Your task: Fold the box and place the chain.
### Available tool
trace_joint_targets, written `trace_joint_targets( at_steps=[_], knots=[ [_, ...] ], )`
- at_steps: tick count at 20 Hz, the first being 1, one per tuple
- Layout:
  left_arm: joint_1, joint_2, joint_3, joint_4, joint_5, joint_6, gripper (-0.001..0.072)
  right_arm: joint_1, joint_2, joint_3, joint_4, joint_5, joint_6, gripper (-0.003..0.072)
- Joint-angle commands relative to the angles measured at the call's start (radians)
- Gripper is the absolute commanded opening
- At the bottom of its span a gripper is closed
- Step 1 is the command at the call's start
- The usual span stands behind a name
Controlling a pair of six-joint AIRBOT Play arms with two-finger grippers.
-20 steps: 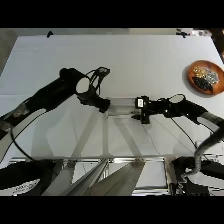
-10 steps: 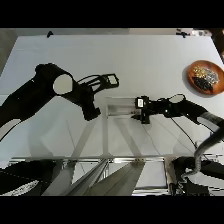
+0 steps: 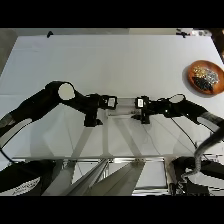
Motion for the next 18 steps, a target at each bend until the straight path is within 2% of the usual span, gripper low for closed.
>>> trace_joint_targets(
  at_steps=[1,7,10,13,18],
  knots=[
    [0.074,-0.092,-0.016,-0.175,0.059,0.179,0.0703,0.000,0.001,0.000,0.000,0.000,0.000,0.0401],
    [0.161,-0.164,-0.016,-0.178,0.068,0.173,0.0712,0.000,0.001,0.000,0.000,0.000,0.000,0.0401],
    [0.202,-0.178,-0.016,-0.218,0.026,0.134,0.0715,0.000,0.001,0.000,0.000,0.000,0.000,0.0401],
    [0.205,-0.201,-0.016,-0.269,-0.010,0.180,0.0716,0.000,0.001,0.000,0.000,0.000,0.000,0.0401],
    [0.202,-0.253,-0.016,-0.380,0.016,0.216,0.0716,0.000,0.001,0.000,0.000,0.000,0.000,0.0401]
  ],
)
